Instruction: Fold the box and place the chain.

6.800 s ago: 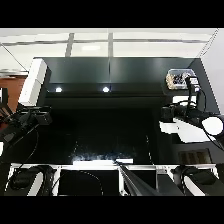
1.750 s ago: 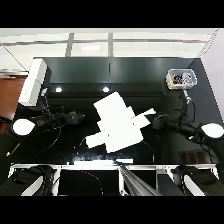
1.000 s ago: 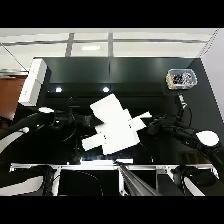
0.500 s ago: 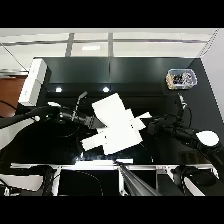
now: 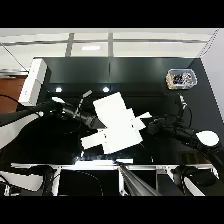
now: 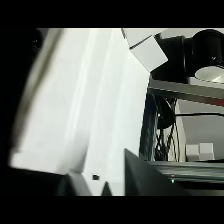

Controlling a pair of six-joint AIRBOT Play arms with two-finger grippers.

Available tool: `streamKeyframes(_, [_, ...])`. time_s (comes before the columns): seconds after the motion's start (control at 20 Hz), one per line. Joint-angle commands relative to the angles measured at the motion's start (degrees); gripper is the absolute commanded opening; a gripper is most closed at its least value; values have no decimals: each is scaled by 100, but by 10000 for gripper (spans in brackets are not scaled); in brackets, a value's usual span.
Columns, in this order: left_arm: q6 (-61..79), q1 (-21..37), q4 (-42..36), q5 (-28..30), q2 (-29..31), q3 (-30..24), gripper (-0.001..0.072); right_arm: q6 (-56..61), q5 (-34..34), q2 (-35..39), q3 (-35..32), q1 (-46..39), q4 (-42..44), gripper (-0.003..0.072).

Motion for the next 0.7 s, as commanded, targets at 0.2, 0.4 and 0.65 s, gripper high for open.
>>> streamKeyframes(0.2, [13, -4, 247, -24, -17, 295, 25, 162, 162, 4, 15, -33, -205, 412])
streamKeyframes(0.4, [17, 63, 776, -304, 96, 505, 19, 553, 914, 4, 820, -826, -1792, 625])
streamKeyframes(0.65, [306, -330, 1705, 717, 1091, 494, 16, 573, 2055, 4, 2140, -1561, -3980, 625])
